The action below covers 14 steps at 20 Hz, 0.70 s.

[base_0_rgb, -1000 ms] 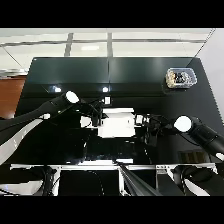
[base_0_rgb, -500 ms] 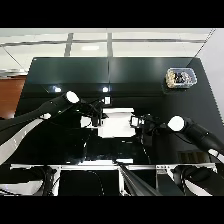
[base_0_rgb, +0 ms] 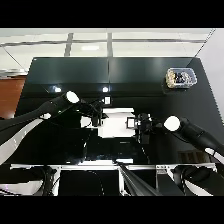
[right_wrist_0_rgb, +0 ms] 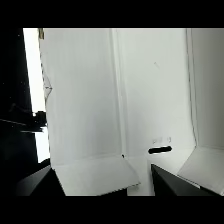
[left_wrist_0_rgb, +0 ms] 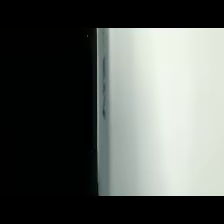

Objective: Fold the box and place the chain.

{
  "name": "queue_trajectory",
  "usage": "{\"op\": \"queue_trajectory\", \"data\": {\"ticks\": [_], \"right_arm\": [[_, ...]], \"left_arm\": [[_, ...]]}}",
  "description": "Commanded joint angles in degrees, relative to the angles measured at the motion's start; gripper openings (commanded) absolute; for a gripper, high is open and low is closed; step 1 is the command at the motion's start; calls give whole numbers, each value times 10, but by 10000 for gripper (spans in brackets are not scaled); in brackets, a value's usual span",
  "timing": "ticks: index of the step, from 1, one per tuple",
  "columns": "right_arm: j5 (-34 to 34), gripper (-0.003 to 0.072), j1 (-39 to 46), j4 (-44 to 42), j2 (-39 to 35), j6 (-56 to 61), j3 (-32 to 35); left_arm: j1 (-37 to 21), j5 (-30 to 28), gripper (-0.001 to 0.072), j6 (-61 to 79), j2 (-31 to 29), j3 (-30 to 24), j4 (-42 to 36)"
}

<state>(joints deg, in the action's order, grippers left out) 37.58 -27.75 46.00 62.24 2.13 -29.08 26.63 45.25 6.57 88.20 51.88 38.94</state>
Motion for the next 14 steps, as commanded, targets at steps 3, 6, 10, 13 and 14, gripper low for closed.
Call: {"op": "queue_trajectory", "data": {"ticks": [3, 6, 10, 13, 14], "right_arm": [[-8, 683, 0, -29, 4, 26, -1], [-28, 683, 1, -26, 4, 21, -14], [8, 683, 33, -25, 4, -9, -57], [7, 682, 56, -39, 4, -18, -71], [8, 683, 63, -52, 5, -33, -71]], "left_arm": [[0, 0, 25, 0, 0, 0, 0], [0, 0, 24, 0, 0, 0, 0], [0, 0, 25, 0, 0, 0, 0], [0, 0, 24, 0, 0, 0, 0], [0, 0, 24, 0, 0, 0, 0]]}}
